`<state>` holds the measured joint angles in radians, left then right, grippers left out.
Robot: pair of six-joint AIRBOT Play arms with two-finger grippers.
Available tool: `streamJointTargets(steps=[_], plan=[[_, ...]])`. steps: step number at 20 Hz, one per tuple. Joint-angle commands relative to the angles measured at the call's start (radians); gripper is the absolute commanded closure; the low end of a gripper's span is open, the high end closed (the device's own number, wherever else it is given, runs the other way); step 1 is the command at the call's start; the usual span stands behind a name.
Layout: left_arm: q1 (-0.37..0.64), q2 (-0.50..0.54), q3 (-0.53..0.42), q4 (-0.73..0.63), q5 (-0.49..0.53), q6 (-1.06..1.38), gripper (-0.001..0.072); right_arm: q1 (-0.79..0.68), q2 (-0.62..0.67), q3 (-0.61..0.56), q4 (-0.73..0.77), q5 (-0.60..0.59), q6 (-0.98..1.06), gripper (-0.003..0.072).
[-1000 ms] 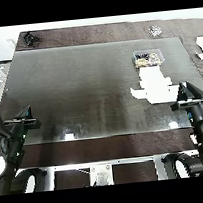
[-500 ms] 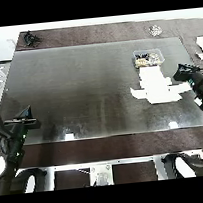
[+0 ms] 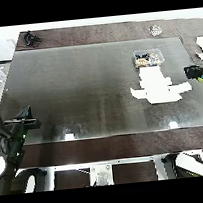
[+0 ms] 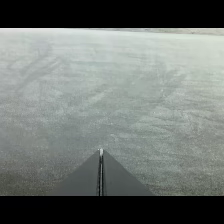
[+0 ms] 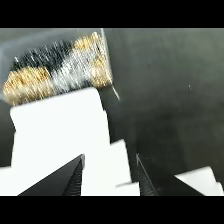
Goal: Fold the box and place the chain.
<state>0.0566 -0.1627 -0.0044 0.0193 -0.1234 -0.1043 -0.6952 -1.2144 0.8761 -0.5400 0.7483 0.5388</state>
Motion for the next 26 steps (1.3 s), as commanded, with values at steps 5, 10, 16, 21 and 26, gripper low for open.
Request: streamJointTargets(steps=[5, 10, 16, 21, 26], plan=[[0.001, 0.001, 0.0, 0.0, 0.0, 0.0, 0.069, -0.219, -0.447, 0.595, -0.377, 0.698, 0.326, 0.0173], [0.001, 0.001, 0.0, 0.0, 0.0, 0.0, 0.069, -0.174, -0.697, 1.016, -0.478, 0.923, 0.348, 0.0178], [0.001, 0.001, 0.0, 0.0, 0.0, 0.0, 0.069, -0.122, -0.829, 1.062, -0.512, 0.924, 0.261, 0.0198], [0.001, 0.001, 0.0, 0.0, 0.0, 0.0, 0.069, -0.084, -0.895, 1.061, -0.506, 0.971, 0.249, 0.0199], [0.001, 0.001, 0.0, 0.0, 0.0, 0.0, 0.069, -0.055, -0.9, 1.059, -0.445, 1.03, 0.248, 0.0209]])
